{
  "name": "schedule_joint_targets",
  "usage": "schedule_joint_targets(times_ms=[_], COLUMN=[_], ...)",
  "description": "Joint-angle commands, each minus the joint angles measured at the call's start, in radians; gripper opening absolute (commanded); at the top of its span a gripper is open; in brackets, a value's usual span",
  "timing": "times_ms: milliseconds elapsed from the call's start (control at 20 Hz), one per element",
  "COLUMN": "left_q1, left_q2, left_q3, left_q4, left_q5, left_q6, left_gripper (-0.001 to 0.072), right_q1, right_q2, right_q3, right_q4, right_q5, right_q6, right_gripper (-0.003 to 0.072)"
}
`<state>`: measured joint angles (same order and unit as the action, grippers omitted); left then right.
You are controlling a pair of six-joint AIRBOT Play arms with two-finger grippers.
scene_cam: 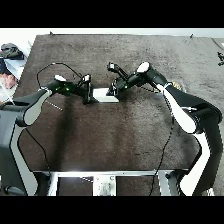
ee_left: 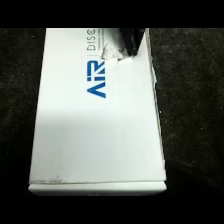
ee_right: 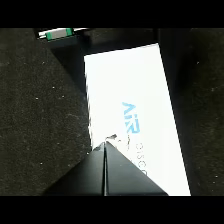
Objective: Fold the box and place the chain.
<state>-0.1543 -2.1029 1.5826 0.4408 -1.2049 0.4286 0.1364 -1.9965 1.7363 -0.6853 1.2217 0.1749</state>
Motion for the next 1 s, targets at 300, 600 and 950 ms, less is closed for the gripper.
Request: schedule_joint_targets(times_ms=[300, 600, 950], left_q1=[0.0, 0.0, 0.0], left_q2=[0.001, 0.001, 0.001], left_q3=[0.0, 0.0, 0.0], left_q4=[-0.001, -0.001, -0.001], left_q5=[0.001, 0.0, 0.001], left_q6=[-0.002, -0.002, -0.002], left_gripper=[0.0414, 0.0414, 0.0414], right_q1=[0.0, 0.0, 0.0], right_q2=[-0.011, 0.023, 0.096], right_q3=[-0.001, -0.001, -0.001], right_q4=[-0.105, -0.038, 0.07], right_q5=[-0.005, -0.005, 0.01], right_q6=[0.033, 0.024, 0.002], right_gripper=[0.0058, 0.0058, -0.0011])
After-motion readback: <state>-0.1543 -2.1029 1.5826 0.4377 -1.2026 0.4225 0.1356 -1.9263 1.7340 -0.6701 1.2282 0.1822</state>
